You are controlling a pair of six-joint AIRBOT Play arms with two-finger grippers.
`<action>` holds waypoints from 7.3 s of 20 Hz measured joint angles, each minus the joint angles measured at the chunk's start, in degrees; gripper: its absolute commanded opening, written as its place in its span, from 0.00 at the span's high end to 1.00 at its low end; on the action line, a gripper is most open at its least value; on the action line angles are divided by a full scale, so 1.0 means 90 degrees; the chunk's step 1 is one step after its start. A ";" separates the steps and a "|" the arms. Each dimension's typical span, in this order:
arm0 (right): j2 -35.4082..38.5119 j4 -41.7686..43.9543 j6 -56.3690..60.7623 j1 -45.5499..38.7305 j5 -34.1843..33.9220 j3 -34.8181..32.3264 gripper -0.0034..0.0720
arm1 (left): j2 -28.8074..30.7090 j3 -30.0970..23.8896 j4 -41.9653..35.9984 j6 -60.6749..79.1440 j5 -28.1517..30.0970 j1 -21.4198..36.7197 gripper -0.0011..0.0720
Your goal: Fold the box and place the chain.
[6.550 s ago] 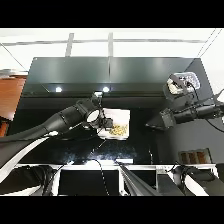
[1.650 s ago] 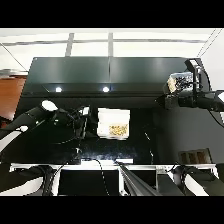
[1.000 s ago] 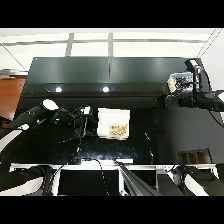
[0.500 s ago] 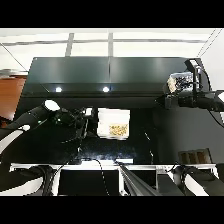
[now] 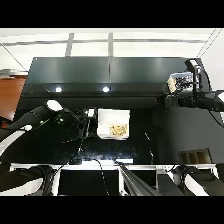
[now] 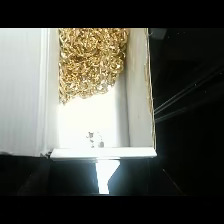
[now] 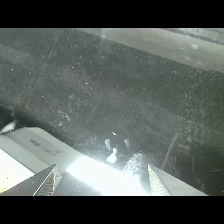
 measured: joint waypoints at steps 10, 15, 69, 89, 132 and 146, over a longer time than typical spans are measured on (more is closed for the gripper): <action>0.0000 -0.0002 0.0005 0.0000 -0.0002 0.0000 0.03 | -0.0007 0.0002 0.0066 0.0002 0.0078 -0.0058 0.03; 0.0000 0.0000 0.0007 0.0000 -0.0010 0.0000 0.03 | -0.0007 0.0002 0.0053 -0.0046 0.0172 -0.0090 0.33; -0.3174 -0.0100 -0.2033 0.3407 0.2108 0.2489 0.04 | -0.0027 0.0007 0.0117 -0.0073 0.0214 -0.0102 0.34; -0.3235 -0.0170 -0.2008 0.3536 0.2582 0.2489 0.04 | -0.0027 0.0007 0.0119 -0.0075 0.0214 -0.0102 0.34; -0.3568 -0.0894 -0.1610 0.3995 0.1974 0.2489 0.04 | -0.0027 0.0007 0.0117 -0.0075 0.0216 -0.0102 0.34; -0.3412 -0.1226 -0.1294 0.4316 0.2225 0.2489 0.04 | -0.0027 0.0007 0.0119 -0.0070 0.0214 -0.0104 0.34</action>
